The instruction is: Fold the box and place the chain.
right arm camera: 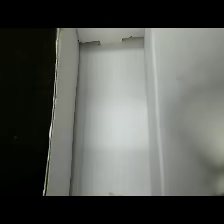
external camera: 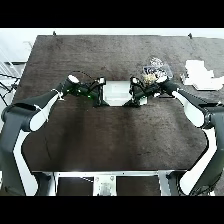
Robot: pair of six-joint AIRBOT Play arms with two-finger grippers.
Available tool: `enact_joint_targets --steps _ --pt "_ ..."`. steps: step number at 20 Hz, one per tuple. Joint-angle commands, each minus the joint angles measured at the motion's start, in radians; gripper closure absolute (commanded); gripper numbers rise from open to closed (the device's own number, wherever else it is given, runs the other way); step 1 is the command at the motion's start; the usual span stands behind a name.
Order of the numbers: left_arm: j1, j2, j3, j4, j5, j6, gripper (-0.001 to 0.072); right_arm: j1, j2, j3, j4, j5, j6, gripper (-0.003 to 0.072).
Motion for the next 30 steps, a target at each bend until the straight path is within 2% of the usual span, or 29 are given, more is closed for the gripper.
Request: enact_joint_targets --steps 1,20,23,30 --pt "0.000 0.000 0.000 0.028 -0.008 -0.011 0.0249 0.000 0.000 0.000 0.000 0.001 0.000 0.0106" --pt "0.000 0.000 0.000 0.034 0.004 -0.032 0.0249 0.000 0.000 0.000 0.000 0.001 0.000 0.0106" --pt "0.000 0.000 0.000 0.034 -0.039 -0.032 0.0249 0.000 0.000 0.000 0.000 0.001 0.000 0.0106" --pt "0.000 0.000 0.000 0.028 -0.047 -0.031 0.0250 0.000 0.000 0.000 0.007 0.001 0.000 0.0106"
